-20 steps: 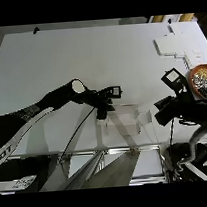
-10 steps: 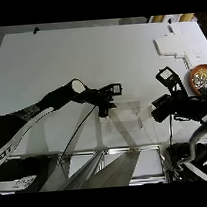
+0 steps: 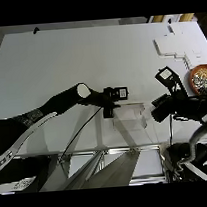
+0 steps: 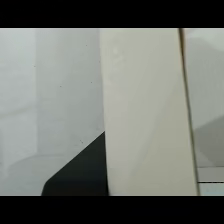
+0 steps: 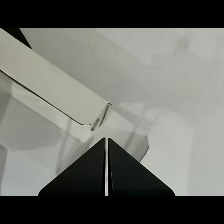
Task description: Fold the box and place the chain.
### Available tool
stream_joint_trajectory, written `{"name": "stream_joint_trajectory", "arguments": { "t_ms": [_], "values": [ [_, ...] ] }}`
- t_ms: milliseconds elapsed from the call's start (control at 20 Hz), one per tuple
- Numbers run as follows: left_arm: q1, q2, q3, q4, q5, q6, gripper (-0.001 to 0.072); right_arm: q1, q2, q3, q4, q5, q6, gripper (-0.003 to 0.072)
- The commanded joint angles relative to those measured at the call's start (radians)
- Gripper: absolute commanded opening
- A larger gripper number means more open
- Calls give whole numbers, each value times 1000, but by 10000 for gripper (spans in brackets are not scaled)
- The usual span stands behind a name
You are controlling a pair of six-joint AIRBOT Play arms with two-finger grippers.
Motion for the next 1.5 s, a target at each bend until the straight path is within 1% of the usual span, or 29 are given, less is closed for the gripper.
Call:
{"name": "stream_joint_trajectory", "arguments": {
  "t_ms": [0,200,1450],
  "values": [
    [-6,-3,0,9,6,4,0,-1,-1,1,1,-8,0,15],
    [-5,-3,0,10,-20,45,4,-1,-1,1,1,-26,0,15],
    [-6,-31,0,11,-22,44,4,-1,-1,1,1,-21,1,15]
  ]
}}
